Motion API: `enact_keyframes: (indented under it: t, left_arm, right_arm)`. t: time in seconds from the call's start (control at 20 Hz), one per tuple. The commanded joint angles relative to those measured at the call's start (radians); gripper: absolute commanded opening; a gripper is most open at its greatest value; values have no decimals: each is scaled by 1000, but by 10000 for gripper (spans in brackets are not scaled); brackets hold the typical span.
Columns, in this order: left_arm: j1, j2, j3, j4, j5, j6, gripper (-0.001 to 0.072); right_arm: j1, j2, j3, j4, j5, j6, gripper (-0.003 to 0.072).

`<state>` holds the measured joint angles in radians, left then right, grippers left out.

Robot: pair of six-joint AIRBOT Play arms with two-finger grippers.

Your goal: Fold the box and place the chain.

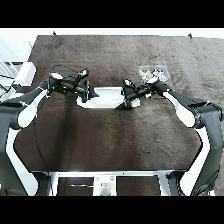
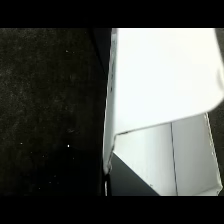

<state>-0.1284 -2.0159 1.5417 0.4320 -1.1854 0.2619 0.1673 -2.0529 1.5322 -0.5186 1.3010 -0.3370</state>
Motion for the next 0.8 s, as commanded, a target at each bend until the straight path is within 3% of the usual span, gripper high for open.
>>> enact_keyframes:
  t: [0.0,0.75]
  left_arm:
    - [0,-1,0,1,-2,0,20]
    - [0,-1,0,1,-1,0,20]
  right_arm:
    - [-8,0,3,-23,10,23,720]
    - [-5,0,45,-54,20,56,720]
